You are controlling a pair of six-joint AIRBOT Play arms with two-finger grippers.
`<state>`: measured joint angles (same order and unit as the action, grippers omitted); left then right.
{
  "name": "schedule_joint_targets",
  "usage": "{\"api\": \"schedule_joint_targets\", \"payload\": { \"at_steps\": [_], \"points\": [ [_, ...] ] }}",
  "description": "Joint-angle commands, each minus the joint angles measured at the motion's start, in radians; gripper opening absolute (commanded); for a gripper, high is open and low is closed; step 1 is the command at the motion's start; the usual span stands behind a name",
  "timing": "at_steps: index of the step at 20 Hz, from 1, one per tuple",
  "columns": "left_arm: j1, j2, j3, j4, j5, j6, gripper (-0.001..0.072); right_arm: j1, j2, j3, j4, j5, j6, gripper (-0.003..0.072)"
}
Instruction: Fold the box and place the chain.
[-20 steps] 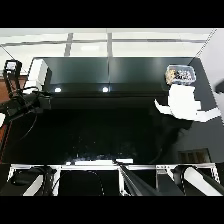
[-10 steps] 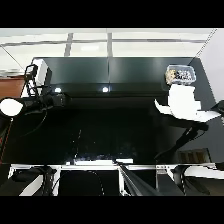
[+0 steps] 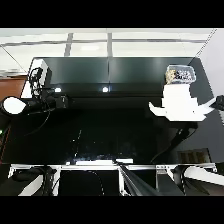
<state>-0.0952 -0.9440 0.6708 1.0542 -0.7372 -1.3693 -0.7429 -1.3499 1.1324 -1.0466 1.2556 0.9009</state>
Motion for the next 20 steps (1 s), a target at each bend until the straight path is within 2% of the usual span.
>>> {"api": "schedule_joint_targets", "payload": {
  "at_steps": [1, 6, 8, 10, 12, 14, 17, 20],
  "points": [
    [-0.005, -0.002, 0.001, -0.035, -0.034, 0.0, 0.0703, 0.061, 0.171, -0.109, 0.174, -0.037, 0.001, 0.0011],
    [-0.099, -0.027, 0.001, -0.091, -0.01, 0.033, 0.0703, 0.307, 0.498, -0.497, 0.337, -0.277, 0.068, 0.0011],
    [-0.133, -0.068, 0.01, -0.198, 0.001, 0.093, 0.0703, 0.448, 0.576, -0.645, 0.419, -0.405, 0.098, 0.0011],
    [-0.143, -0.142, 0.05, -0.315, -0.04, 0.17, 0.0703, 0.604, 0.599, -0.759, 0.514, -0.552, 0.116, 0.0011],
    [-0.141, -0.244, 0.115, -0.42, -0.09, 0.246, 0.0703, 0.762, 0.599, -0.829, 0.577, -0.702, 0.117, 0.0011],
    [-0.14, -0.366, 0.198, -0.492, -0.156, 0.297, 0.0703, 0.881, 0.598, -0.854, 0.59, -0.788, 0.136, 0.0012],
    [-0.141, -0.546, 0.309, -0.561, -0.266, 0.353, 0.0702, 0.964, 0.598, -0.856, 0.591, -0.831, 0.14, 0.0011],
    [-0.141, -0.655, 0.386, -0.56, -0.299, 0.372, 0.07, 0.976, 0.598, -0.856, 0.59, -0.832, 0.14, 0.0012]
  ]
}}
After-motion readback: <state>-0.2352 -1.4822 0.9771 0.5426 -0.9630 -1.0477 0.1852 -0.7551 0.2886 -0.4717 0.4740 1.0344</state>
